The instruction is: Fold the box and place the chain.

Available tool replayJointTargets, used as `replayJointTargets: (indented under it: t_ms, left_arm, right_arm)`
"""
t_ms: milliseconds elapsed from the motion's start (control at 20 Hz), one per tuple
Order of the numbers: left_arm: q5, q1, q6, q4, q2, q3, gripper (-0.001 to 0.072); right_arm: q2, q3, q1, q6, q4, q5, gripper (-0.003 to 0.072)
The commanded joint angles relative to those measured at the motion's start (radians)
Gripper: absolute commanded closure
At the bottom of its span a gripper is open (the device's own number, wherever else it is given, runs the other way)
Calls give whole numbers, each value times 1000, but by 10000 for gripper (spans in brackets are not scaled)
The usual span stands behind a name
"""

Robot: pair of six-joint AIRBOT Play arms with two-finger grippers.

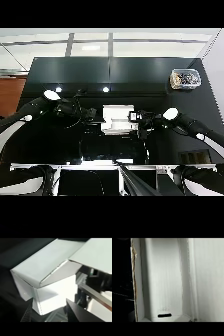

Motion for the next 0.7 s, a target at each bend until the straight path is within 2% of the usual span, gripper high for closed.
replayJointTargets:
  t_ms: [0, 200, 300, 650]
  left_arm:
    - [29, -35, -111, 124, 1, 34, 231]
    - [93, -97, -187, 161, 1, 61, 231]
    - [124, -131, -272, 229, 1, 84, 231]
    - [143, -217, -455, 390, 1, 159, 231]
  right_arm:
    - [-1, 0, 0, 0, 0, 0, 485]
    - [-1, 0, 0, 0, 0, 0, 485]
    - [-1, 0, 0, 0, 0, 0, 484]
    - [-1, 0, 0, 0, 0, 0, 485]
